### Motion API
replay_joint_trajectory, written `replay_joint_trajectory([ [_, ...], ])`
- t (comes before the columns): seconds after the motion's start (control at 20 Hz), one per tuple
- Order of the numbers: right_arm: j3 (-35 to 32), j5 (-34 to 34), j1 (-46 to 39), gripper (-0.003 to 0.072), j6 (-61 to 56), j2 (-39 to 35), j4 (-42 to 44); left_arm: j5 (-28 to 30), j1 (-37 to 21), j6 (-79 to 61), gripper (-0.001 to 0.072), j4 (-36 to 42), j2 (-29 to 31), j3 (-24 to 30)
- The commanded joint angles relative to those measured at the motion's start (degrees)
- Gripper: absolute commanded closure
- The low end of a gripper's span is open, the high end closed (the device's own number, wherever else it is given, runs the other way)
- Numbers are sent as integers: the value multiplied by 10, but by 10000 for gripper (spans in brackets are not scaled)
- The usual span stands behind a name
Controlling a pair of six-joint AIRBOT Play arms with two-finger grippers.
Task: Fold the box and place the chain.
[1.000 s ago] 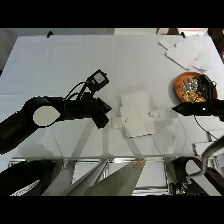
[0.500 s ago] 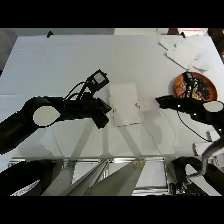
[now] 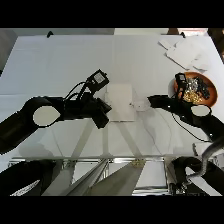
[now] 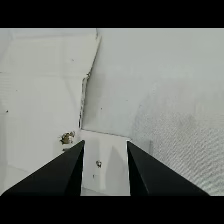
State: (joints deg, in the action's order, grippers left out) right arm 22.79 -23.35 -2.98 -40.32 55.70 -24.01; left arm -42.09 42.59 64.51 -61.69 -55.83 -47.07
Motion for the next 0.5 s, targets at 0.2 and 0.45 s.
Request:
replay_joint_trajectory([
  [0.2,23,-14,-6,394,-142,1,-97,0,0,0,673,0,0,0],
  [0.45,164,-240,-108,392,-297,40,-353,0,0,0,673,0,0,0],
])
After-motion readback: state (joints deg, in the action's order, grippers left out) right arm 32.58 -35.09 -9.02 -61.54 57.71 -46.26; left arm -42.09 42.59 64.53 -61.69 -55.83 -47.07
